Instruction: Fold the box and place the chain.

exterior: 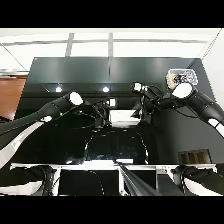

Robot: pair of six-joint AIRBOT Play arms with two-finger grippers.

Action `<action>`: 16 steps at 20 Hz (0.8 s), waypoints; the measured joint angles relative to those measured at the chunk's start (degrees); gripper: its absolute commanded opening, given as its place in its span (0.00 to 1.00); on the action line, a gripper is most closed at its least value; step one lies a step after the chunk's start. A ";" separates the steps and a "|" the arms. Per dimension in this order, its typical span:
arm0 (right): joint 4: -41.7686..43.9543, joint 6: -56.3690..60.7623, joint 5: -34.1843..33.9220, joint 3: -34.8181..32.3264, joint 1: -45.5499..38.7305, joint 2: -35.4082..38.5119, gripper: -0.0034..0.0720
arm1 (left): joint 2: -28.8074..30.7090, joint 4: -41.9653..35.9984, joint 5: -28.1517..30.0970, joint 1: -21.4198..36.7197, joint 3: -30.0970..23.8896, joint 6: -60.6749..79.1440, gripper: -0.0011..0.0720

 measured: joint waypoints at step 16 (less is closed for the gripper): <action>-1.14 1.73 -1.86 -0.92 0.00 -0.20 0.43 | 0.00 -0.22 -0.07 0.00 0.00 0.04 0.55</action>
